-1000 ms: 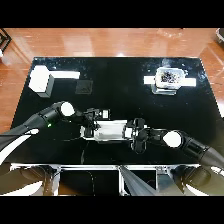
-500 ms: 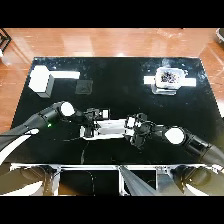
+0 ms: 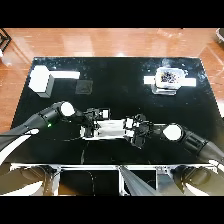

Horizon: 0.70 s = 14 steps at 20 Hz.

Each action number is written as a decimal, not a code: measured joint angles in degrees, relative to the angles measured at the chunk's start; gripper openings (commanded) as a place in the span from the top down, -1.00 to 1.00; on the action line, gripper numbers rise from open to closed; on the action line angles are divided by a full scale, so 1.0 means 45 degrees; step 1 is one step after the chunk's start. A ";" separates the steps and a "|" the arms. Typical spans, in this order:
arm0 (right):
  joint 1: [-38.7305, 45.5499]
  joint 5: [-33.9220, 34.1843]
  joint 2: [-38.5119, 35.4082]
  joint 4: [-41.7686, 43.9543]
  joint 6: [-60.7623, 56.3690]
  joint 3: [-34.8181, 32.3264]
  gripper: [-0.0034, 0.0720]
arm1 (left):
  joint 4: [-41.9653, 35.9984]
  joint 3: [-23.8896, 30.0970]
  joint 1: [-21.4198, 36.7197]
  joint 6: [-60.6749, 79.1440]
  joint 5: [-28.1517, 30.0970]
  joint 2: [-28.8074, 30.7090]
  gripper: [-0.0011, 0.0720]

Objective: Fold the box and place the chain.

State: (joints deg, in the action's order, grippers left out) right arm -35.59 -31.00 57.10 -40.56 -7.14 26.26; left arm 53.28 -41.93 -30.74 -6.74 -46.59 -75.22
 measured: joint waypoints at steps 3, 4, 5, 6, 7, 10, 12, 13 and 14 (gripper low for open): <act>0.0194 -0.0379 0.0185 0.0423 0.0447 0.0209 -0.91 | 0.0019 0.0000 -0.0199 -0.0034 -0.0005 0.0029 0.91; 0.0248 -0.0515 0.0248 0.0656 0.0622 0.0248 -0.91 | 0.0024 0.0000 -0.0248 -0.0034 -0.0019 0.0034 0.91; 0.0301 -0.0636 0.0311 0.0899 0.0763 0.0272 -0.91 | 0.0044 0.0000 -0.0282 -0.0029 -0.0024 0.0039 0.91; 0.0350 -0.0777 0.0389 0.1161 0.0899 0.0291 -0.91 | 0.0053 0.0000 -0.0296 -0.0034 -0.0039 0.0044 0.91; 0.0379 -0.0928 0.0466 0.1365 0.0991 0.0311 -0.91 | 0.0058 0.0000 -0.0316 -0.0034 -0.0039 0.0044 0.91; 0.0423 -0.1350 0.0801 0.1734 0.1214 0.0325 -0.91 | 0.0083 0.0000 -0.0345 -0.0034 -0.0010 0.0044 0.91; 0.0432 -0.1545 0.1069 0.1802 0.1297 0.0325 -0.91 | 0.0087 0.0000 -0.0350 -0.0107 0.0010 0.0044 0.91; 0.0447 -0.1617 0.1200 0.1773 0.1316 0.0325 -0.91 | 0.0087 0.0000 -0.0350 -0.0141 0.0029 0.0044 0.91; 0.0447 -0.1671 0.1316 0.1715 0.1336 0.0325 -0.91 | 0.0087 0.0000 -0.0350 -0.0185 0.0039 0.0044 0.91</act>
